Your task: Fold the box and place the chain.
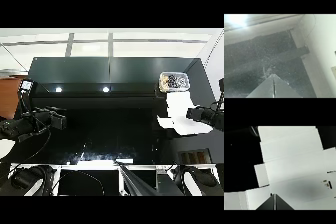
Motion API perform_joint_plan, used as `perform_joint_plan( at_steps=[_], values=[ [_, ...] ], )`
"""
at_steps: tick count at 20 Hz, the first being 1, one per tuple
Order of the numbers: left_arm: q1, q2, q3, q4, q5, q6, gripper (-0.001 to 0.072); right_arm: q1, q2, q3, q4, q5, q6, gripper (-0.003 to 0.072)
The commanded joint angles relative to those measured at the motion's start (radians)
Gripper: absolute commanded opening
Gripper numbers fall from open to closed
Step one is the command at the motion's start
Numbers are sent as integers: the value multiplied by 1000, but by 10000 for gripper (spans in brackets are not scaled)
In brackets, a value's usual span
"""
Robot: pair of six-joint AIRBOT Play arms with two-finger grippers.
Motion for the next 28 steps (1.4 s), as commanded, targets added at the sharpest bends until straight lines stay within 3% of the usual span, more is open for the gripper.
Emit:
perform_joint_plan(
  at_steps=[1,5,8,12,15,16,18,21,22,23,24,25,28],
  values=[
    [0,0,0,0,0,0,28,0,1,0,0,0,0,22],
    [0,0,0,-29,85,-1,29,0,1,0,1,17,0,22],
    [0,0,0,-31,140,-1,28,0,0,0,47,167,1,22],
    [0,0,0,-30,167,-1,29,0,0,0,159,197,0,22],
    [0,-1,0,-25,200,-1,32,0,1,0,161,226,8,22],
    [0,-5,0,-22,216,-1,115,0,1,0,169,224,8,22],
    [0,-22,0,-23,233,-3,709,0,1,0,167,224,8,22],
    [0,-69,0,-23,238,-2,709,0,1,0,187,197,8,23],
    [0,-89,0,-23,238,-2,709,0,1,0,196,197,8,139],
    [0,-108,0,-29,237,-2,709,0,0,0,196,196,7,592],
    [0,-129,0,-51,230,-2,709,0,0,1,179,196,-5,710],
    [-1,-148,0,-71,220,-2,709,-3,-1,5,122,200,-5,709],
    [-1,-197,0,-101,197,-1,709,-122,-79,105,-312,124,240,699]
  ],
)
